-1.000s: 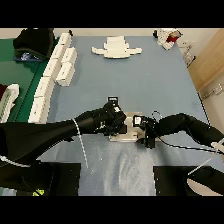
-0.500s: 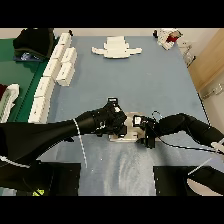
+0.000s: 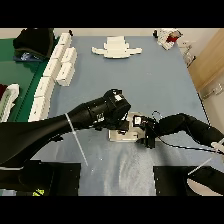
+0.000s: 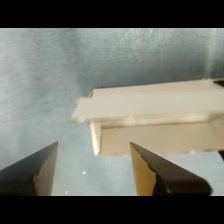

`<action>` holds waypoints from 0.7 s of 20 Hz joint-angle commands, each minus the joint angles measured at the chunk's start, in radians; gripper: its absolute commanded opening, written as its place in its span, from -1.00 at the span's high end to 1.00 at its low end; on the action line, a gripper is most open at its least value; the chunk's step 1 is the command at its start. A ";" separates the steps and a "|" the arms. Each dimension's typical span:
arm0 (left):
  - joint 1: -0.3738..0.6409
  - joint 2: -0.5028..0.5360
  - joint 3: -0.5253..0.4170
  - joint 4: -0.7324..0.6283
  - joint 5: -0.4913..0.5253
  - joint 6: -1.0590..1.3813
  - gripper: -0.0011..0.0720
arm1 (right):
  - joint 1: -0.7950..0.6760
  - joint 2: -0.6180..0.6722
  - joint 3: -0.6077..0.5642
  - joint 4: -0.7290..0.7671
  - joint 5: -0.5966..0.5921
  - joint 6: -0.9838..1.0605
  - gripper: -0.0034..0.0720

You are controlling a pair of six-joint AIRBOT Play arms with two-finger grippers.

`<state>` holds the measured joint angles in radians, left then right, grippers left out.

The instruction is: Fold the box.

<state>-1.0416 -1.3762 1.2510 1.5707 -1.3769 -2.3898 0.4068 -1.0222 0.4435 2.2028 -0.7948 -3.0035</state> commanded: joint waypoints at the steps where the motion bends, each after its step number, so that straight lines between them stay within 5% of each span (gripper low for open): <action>1: 0.000 0.071 0.033 -0.016 -0.153 0.082 0.80 | 0.000 -0.001 0.001 0.000 0.000 0.000 -0.44; 2: 0.000 0.086 0.033 -0.024 -0.151 0.133 0.94 | 0.000 -0.001 0.001 0.000 0.000 0.000 -0.44; 9: -0.019 0.131 0.007 -0.033 -0.121 0.425 0.95 | 0.000 -0.001 0.001 0.000 0.000 0.000 -0.44; 14: 0.121 0.371 -0.248 -0.119 0.097 0.984 0.94 | 0.000 -0.001 0.001 0.000 0.000 0.000 -0.44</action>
<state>-0.9871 -1.1145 1.1206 1.5219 -1.4078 -1.7695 0.4068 -1.0222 0.4435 2.2032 -0.7948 -3.0035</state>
